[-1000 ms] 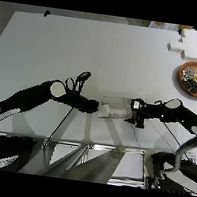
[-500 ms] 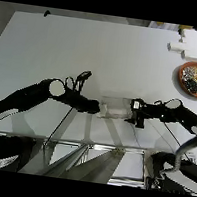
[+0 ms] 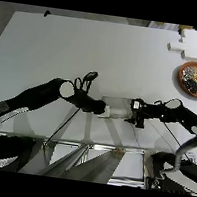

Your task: Fold the box and place the chain.

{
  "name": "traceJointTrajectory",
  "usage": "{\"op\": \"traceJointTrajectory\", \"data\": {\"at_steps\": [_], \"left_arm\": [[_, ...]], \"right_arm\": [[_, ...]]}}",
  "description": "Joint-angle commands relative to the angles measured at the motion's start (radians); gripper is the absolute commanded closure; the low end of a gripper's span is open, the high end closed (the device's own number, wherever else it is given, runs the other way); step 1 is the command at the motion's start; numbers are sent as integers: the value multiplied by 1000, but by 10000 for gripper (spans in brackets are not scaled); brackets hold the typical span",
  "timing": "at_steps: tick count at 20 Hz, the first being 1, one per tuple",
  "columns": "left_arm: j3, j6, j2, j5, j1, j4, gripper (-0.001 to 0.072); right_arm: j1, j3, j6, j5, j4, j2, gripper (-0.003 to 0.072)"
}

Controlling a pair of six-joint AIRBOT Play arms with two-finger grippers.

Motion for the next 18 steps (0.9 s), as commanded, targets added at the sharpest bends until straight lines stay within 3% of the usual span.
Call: {"op": "traceJointTrajectory", "data": {"at_steps": [1,11,18], "left_arm": [[42,-129,-16,1,-27,84,318],[62,-402,-17,-2,-90,229,320],[227,-499,-137,-123,-152,317,321]], "right_arm": [[0,0,0,0,0,-1,369],[0,0,0,0,0,-1,369],[0,0,0,0,0,-1,369]]}}
